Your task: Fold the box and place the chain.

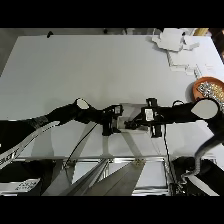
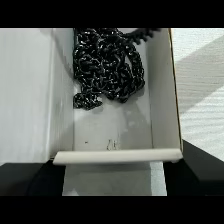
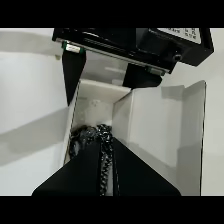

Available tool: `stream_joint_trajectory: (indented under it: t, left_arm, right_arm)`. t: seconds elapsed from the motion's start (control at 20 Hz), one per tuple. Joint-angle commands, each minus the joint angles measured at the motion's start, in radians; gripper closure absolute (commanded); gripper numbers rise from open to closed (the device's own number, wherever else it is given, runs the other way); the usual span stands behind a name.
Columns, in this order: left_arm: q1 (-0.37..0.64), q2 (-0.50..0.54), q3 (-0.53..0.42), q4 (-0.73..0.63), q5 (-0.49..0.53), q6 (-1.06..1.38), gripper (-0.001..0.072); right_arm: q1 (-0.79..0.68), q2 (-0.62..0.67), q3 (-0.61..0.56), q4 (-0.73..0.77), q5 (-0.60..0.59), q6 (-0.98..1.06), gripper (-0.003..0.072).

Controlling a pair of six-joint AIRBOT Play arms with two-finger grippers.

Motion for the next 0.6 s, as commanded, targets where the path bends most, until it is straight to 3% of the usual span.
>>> stream_joint_trajectory:
  t: [0.0,0.3,0.35,0.45,0.55]
  left_arm:
    - [0.000,0.000,0.000,0.000,0.000,0.000,0.0499]
    - [0.000,0.000,0.000,0.000,0.000,0.000,0.0499]
    - [0.000,0.000,0.000,0.000,0.000,0.000,0.0499]
    - [0.000,0.000,0.000,0.000,0.000,0.000,0.0499]
    - [0.000,0.000,0.000,0.000,0.000,0.000,0.0499]
  right_arm:
    - [0.016,-0.075,0.001,0.008,-0.034,0.004,0.0666]
    - [0.015,-0.191,0.001,-0.003,-0.064,0.004,0.0665]
    - [0.009,-0.185,0.001,-0.002,-0.069,0.003,0.0617]
    - [-0.014,-0.152,0.001,-0.003,-0.060,0.004,0.0396]
    - [-0.046,-0.096,0.001,-0.024,-0.026,0.004,0.0388]
